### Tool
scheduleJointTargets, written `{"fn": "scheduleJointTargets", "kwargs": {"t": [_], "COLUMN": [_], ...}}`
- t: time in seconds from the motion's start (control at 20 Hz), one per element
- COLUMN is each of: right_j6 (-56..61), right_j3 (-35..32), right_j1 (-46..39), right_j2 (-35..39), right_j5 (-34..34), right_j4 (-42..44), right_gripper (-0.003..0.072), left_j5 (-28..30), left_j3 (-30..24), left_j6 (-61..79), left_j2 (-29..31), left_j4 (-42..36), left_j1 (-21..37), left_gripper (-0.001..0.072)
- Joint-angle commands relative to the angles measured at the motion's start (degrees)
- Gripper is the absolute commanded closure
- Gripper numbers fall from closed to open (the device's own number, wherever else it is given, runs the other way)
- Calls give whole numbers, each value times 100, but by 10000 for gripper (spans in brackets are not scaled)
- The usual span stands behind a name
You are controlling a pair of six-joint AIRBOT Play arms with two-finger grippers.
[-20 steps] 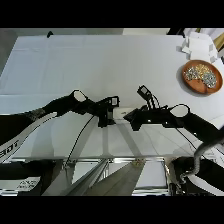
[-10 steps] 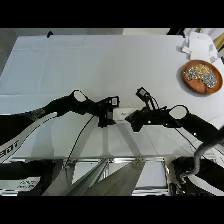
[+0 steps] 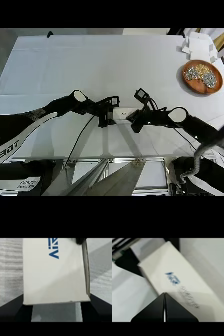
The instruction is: Fold the box and place the chain.
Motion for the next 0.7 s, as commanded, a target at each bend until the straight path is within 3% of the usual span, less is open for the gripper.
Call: {"fn": "scheduleJointTargets", "kwargs": {"t": [0.0, 0.1, 0.2, 0.3, 0.4, 0.45, 0.55, 0.65], "right_j6": [466, 1335, 2671, 4070, 5460, 6057, 6116, 6096], "right_j3": [216, 389, 560, 675, 675, 673, 667, 660], "right_j1": [9, 9, 9, 9, -17, -157, -566, -990], "right_j2": [592, 1051, 1491, 1829, 2006, 1998, 1961, 1958], "right_j5": [11, 155, 538, 1320, 2566, 3427, 4671, 4859], "right_j4": [-284, -1034, -2356, -3969, -5300, -5637, -5650, -5484], "right_gripper": [673, 673, 673, 674, 676, 676, 676, 676], "left_j5": [2, 0, 2, 0, 0, 0, 2, 0], "left_j3": [-2, -2, -2, -2, -2, -2, -2, -2], "left_j6": [31, 31, 31, 31, 31, 31, 31, 31], "left_j2": [4, 4, 4, 4, 4, 4, 4, 4], "left_j4": [24, 24, 24, 24, 24, 24, 24, 24], "left_j1": [0, 0, 0, 0, 0, 0, 0, 0], "left_gripper": [399, 399, 399, 399, 399, 399, 399, 399]}}
